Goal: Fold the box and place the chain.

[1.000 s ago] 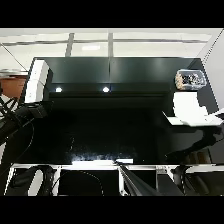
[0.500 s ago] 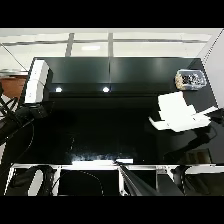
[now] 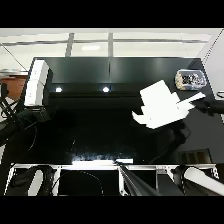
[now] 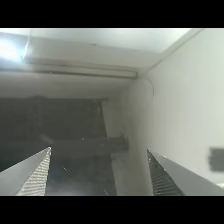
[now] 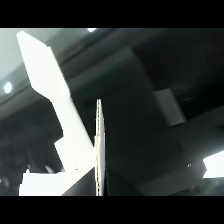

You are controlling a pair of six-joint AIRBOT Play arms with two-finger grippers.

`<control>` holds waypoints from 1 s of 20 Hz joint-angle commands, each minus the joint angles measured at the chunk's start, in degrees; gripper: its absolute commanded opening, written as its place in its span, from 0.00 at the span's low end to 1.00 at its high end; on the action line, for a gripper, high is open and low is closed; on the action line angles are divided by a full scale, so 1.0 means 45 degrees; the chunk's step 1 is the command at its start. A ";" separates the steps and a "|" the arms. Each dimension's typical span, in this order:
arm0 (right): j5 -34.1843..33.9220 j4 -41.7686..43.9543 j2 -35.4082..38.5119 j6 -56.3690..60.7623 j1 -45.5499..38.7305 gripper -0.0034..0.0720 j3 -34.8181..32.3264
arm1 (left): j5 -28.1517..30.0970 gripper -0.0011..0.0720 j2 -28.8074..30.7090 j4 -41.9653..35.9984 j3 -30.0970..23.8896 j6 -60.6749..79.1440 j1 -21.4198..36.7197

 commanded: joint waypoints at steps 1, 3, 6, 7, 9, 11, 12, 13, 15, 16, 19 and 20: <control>-0.3070 0.1656 0.2856 0.1447 0.2419 0.10 -0.2861 | -0.0379 0.99 -0.0005 -0.0034 -0.0005 0.0005 -0.0593; -0.4192 0.2327 0.3891 0.2118 0.4313 0.10 -0.4206 | -0.0272 0.99 -0.0005 -0.0034 -0.0005 0.0005 -0.1243; -0.4896 0.2735 0.4240 0.2365 0.7096 0.10 -0.5134 | -0.0233 0.99 -0.0063 -0.0034 -0.0005 -0.0024 -0.2030; -0.5139 0.2730 0.4240 0.2361 0.7907 0.10 -0.5241 | -0.0238 0.99 -0.0175 -0.0034 -0.0005 -0.0165 -0.2259; -0.5833 0.2725 0.4240 0.2356 0.9282 0.10 -0.5309 | -0.0238 0.99 -0.0539 -0.0029 -0.0005 -0.0690 -0.2589; -0.6455 0.2715 0.4245 0.2069 1.0316 0.10 -0.5314 | -0.0257 0.99 -0.1039 -0.0029 -0.0005 -0.1496 -0.2812; -0.6781 0.2715 0.4245 0.1773 1.0817 0.10 -0.5314 | -0.0272 0.99 -0.1326 -0.0034 -0.0005 -0.1613 -0.2924; -0.7193 0.2725 0.4245 0.1642 1.1356 0.10 -0.5319 | -0.0272 0.99 -0.1579 -0.0005 -0.0005 -0.1603 -0.2997; -0.7941 0.2725 0.4245 0.1501 1.2216 0.10 -0.5319 | -0.0384 0.99 -0.2069 -0.0005 -0.0005 -0.1617 -0.2997; -0.8267 0.2715 0.4245 0.1326 1.2580 0.10 -0.5323 | -0.0549 0.99 -0.2361 -0.0010 -0.0005 -0.1710 -0.2997; -0.8709 0.2176 0.4240 0.0879 1.3182 0.10 -0.5382 | -0.1418 0.99 -0.3599 -0.0005 -0.0005 -0.2283 -0.2997; -0.8782 0.2021 0.4240 0.0874 1.3265 0.10 -0.5459 | -0.1666 0.99 -0.4119 -0.0019 -0.0005 -0.2283 -0.2997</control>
